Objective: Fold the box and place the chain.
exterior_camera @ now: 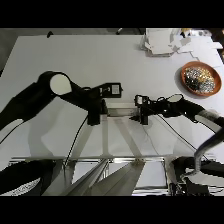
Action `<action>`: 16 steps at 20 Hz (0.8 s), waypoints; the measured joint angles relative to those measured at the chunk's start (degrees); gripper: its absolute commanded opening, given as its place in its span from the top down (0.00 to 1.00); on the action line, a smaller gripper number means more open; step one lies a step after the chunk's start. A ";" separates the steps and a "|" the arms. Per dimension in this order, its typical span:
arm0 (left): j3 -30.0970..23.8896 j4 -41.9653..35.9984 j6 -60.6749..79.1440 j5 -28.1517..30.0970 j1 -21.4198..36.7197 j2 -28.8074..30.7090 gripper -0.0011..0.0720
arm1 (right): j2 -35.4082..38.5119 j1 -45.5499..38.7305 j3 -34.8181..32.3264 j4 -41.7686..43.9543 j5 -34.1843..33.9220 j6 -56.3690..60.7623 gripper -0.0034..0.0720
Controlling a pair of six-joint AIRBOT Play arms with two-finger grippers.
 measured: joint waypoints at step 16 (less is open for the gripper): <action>0.00 -6.40 -0.44 34.36 -0.61 -13.73 0.98 | 0.00 0.00 0.00 0.00 0.02 0.00 0.35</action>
